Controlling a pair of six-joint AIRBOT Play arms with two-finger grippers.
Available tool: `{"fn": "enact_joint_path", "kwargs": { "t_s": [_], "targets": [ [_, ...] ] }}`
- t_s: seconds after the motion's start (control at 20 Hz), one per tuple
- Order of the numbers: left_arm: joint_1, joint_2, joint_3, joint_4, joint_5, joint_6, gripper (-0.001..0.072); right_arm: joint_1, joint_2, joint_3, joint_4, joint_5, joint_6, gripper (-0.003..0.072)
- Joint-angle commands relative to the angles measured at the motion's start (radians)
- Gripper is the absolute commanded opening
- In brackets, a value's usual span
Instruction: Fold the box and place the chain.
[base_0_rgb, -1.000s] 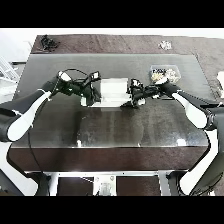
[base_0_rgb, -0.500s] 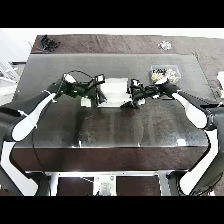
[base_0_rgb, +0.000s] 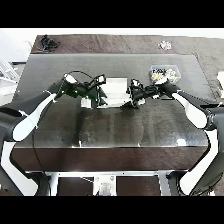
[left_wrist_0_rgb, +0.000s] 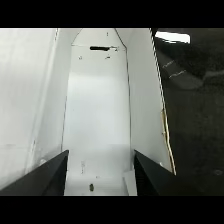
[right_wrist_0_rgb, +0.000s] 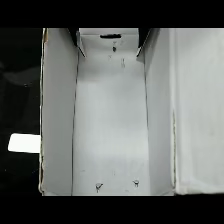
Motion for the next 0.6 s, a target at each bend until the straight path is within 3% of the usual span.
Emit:
{"fn": "enact_joint_path", "kwargs": {
  "t_s": [0.0, 0.05, 0.45, 0.5, 0.55],
  "targets": [
    [-0.001, 0.000, 0.000, 0.001, -0.027, 0.002, 0.0581, 0.000, 0.000, 0.000, 0.002, -0.002, 0.001, 0.0579],
    [-0.001, 0.000, 0.000, 0.001, -0.018, -0.002, 0.0696, 0.000, 0.000, 0.000, 0.002, -0.002, 0.001, 0.0579],
    [-0.001, 0.000, 0.000, 0.003, 0.035, 0.002, 0.0696, 0.000, 0.000, 0.000, 0.002, -0.002, 0.001, 0.0579],
    [-0.001, 0.000, 0.000, 0.005, 0.037, 0.003, 0.0608, 0.000, 0.000, 0.000, 0.002, -0.002, 0.001, 0.0579],
    [-0.001, 0.000, 0.000, 0.013, 0.036, 0.010, 0.0411, 0.000, 0.000, 0.000, 0.002, -0.002, 0.001, 0.0579]
  ]
}}
